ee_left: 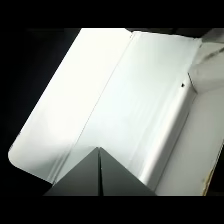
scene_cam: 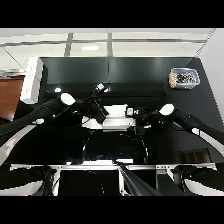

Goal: Fold the box and place the chain.

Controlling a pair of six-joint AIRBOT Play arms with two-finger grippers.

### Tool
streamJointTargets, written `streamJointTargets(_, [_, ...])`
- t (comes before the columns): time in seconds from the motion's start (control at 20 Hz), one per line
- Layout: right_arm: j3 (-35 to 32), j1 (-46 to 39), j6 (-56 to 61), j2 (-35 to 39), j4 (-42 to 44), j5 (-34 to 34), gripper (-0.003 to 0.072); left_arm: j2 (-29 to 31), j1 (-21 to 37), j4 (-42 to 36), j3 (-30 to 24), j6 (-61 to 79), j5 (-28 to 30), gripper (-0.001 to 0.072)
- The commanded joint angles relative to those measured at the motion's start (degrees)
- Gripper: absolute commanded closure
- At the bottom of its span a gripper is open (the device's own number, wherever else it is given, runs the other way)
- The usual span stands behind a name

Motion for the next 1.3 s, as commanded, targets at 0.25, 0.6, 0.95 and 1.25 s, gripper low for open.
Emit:
streamJointTargets(0.25, [0.02, 0.02, 0.24, 0.02, 0.13, -0.04, 0.0216, 15.67, 13.73, 19.58, 0.11, -12.37, -10.32, 0.0686])
streamJointTargets(0.6, [0.02, 0.02, 0.22, 0.02, 0.13, -0.04, 0.0217, 17.66, 17.29, 5.99, -10.84, 18.56, -20.24, -0.0007])
streamJointTargets(0.95, [0.02, 0.02, 0.22, 0.02, 0.13, -0.04, 0.0216, 12.96, 3.98, 13.49, -11.39, 22.56, -4.81, 0.0])
streamJointTargets(1.25, [0.02, 0.02, 0.22, 0.02, 0.13, -0.04, 0.0216, 9.94, 2.34, 6.99, -11.32, 26.32, -2.27, 0.0004])
